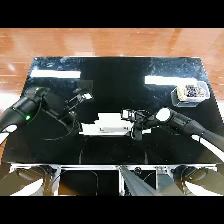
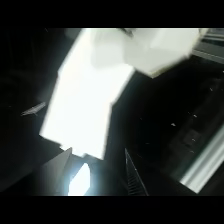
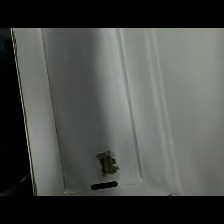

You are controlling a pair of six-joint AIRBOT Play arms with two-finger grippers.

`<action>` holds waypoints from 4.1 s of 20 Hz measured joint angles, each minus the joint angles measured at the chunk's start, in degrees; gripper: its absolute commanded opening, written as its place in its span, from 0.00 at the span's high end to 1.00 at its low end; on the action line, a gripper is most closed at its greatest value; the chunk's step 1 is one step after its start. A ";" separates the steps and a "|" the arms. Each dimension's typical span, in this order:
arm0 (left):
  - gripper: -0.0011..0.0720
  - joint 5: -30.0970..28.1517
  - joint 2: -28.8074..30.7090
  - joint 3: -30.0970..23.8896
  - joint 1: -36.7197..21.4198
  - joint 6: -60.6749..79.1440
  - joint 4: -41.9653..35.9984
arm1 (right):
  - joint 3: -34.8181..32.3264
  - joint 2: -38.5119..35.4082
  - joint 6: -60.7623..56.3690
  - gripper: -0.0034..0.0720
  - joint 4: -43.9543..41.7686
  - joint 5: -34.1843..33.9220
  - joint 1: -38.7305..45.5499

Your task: Fold the box and place the chain.

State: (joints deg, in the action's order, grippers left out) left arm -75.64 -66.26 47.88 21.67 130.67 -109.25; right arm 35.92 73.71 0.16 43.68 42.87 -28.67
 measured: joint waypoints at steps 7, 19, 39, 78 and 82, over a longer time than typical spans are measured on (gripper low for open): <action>0.39 3.28 4.00 -4.79 -0.17 -1.68 -3.67 | 0.00 0.00 0.00 0.23 -0.07 -0.02 0.00; 0.77 7.28 2.47 -6.40 -0.15 -1.95 -7.37 | 0.00 0.00 0.02 0.23 -0.09 -0.13 0.00; 0.96 43.80 3.89 -6.60 17.59 1.92 -10.43 | 0.00 0.00 0.02 0.23 -0.11 -0.13 0.00; 0.16 19.96 5.46 -8.00 9.05 8.68 0.15 | 0.00 0.00 0.04 0.23 -0.04 -0.09 0.00; 0.16 22.29 1.77 -8.00 9.07 12.68 -2.45 | 0.00 0.00 0.04 0.23 -0.04 -0.09 0.00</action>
State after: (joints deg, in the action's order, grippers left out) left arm -53.34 -64.49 39.88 30.74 143.35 -111.70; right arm 35.92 73.71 0.21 43.64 42.78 -28.67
